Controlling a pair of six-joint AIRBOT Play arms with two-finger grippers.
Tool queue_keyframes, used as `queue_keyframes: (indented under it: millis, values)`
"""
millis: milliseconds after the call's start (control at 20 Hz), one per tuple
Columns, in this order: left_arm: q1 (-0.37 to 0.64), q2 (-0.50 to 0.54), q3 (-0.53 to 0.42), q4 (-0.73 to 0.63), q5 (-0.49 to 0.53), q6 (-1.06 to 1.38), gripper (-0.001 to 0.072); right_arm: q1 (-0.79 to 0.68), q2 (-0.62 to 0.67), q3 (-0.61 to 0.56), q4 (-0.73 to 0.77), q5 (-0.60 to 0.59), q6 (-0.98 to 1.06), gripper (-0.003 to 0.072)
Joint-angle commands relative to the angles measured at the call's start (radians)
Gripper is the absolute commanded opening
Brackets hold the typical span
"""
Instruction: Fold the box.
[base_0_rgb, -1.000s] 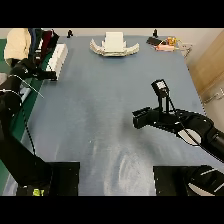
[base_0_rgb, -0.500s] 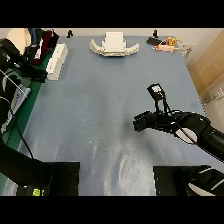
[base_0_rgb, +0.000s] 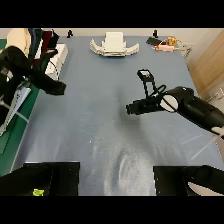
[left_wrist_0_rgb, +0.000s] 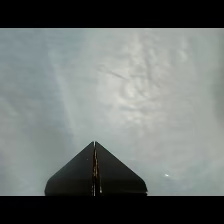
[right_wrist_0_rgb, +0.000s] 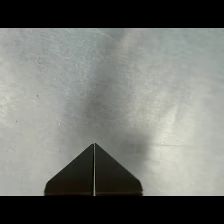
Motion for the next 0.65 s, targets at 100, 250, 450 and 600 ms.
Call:
queue_keyframes:
  millis: [100,250,450,600]
  values:
    - [-0.245,0.243,-0.323,0.001,0.177,-0.153,0.0011,-0.01,-0.152,0.119,0.083,0.087,0.005,0.0004]
    - [-0.29,0.246,-0.325,-0.004,0.167,-0.187,0.0014,-0.01,-0.157,0.119,0.086,0.105,0.005,0.0004]
    - [-0.293,0.246,-0.325,-0.005,0.164,-0.185,0.0014,-0.01,-0.157,0.119,0.086,0.106,0.005,0.0004]
    - [-0.293,0.246,-0.325,-0.005,0.164,-0.185,0.0014,-0.01,-0.157,0.119,0.086,0.106,0.005,0.0004]
